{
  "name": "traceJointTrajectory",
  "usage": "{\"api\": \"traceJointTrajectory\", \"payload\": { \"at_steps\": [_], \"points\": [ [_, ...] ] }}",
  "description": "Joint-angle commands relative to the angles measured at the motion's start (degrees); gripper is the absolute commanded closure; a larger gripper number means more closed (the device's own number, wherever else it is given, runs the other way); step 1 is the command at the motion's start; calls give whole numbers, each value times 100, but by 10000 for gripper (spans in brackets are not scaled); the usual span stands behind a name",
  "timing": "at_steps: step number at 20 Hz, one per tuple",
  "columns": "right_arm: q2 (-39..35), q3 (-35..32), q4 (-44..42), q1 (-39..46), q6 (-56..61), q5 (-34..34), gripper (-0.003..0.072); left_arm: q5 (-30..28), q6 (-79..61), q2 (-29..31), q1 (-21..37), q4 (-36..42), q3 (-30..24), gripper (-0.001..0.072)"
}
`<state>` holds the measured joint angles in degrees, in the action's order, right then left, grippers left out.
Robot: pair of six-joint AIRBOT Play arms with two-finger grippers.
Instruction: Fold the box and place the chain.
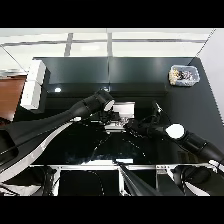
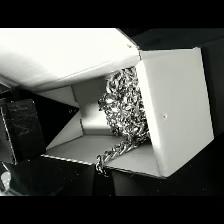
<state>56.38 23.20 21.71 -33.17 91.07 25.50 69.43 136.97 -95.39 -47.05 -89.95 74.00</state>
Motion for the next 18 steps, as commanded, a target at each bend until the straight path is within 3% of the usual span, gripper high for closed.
{"api": "traceJointTrajectory", "payload": {
  "at_steps": [1,9,18],
  "points": [
    [-61,0,-11,-2,-24,107,667,-13,-7,-2,4,-2,2,679],
    [-175,37,-15,31,-105,212,667,-11,-7,-2,4,-2,2,679],
    [-868,391,-11,874,-463,767,667,-13,-7,-2,4,-2,2,679]
  ]
}}
